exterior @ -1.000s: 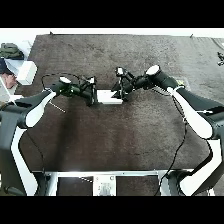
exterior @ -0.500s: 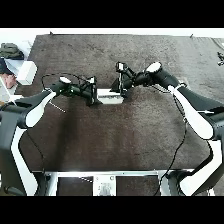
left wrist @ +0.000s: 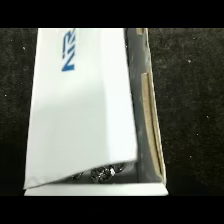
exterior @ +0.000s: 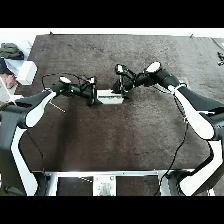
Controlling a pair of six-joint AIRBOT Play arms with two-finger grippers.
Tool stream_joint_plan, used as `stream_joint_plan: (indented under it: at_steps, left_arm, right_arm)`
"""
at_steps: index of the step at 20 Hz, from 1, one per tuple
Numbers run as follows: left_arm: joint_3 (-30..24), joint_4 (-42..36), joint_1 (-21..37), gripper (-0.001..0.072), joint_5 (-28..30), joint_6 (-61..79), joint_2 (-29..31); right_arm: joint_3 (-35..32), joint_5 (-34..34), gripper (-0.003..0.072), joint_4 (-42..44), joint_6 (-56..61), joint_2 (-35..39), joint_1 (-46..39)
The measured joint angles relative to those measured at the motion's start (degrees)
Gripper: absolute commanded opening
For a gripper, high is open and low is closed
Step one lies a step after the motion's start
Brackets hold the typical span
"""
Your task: Fold the box and place the chain.
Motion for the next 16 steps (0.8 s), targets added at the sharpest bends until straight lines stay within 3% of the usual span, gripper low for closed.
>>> stream_joint_plan:
  at_steps: [11,12,14,16]
  left_arm:
    - [0.00,0.09,-0.02,0.0344,-0.35,0.04,0.00]
    - [0.00,0.09,-0.02,0.0344,-0.37,0.04,0.00]
    - [0.00,0.11,-0.02,0.0345,-0.35,0.24,0.00]
    - [-0.02,0.09,0.00,0.0345,-0.15,0.07,-0.02]
  right_arm:
    - [-4.22,2.34,0.0171,-0.61,0.55,0.02,-0.04]
    - [-4.61,2.34,0.0186,-0.61,0.59,0.02,-0.04]
    - [-5.14,2.75,0.0327,-1.01,0.63,0.15,-0.07]
    - [-5.35,2.95,0.0329,-0.55,0.61,0.81,-0.09]
